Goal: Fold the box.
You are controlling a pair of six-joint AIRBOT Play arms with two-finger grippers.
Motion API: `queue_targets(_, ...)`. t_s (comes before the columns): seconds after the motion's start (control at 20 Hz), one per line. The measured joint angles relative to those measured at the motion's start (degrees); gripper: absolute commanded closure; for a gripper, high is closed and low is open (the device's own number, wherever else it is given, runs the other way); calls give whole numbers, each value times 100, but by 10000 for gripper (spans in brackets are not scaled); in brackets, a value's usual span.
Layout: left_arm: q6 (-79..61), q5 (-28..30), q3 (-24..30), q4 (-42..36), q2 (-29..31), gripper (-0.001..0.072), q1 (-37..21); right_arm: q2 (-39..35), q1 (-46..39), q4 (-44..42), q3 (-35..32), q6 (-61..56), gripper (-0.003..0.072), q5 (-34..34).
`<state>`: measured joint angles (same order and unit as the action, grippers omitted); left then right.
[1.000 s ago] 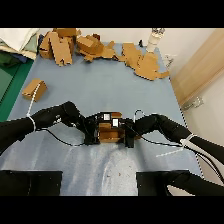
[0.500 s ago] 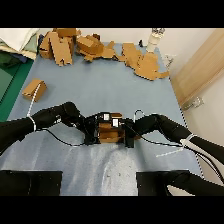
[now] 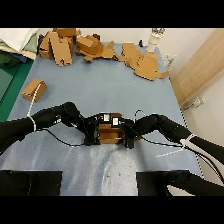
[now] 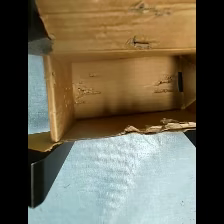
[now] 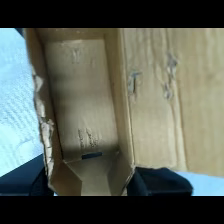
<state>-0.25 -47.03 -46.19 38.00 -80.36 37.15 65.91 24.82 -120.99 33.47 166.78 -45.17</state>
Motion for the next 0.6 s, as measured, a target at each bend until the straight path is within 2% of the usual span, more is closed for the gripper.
queue_targets(0.35,0,61,2,2,0,140,2,-442,-4,385,-7,-824,121,-160)
queue_targets(0.4,-31,59,4,50,0,140,2,-496,-13,409,-4,-964,75,-133)
queue_targets(0.45,-33,76,2,37,0,140,7,-535,-15,446,0,-1080,-34,-114)
queue_targets(0.6,-15,109,2,26,0,140,7,-605,-9,516,0,-1233,-34,-175)
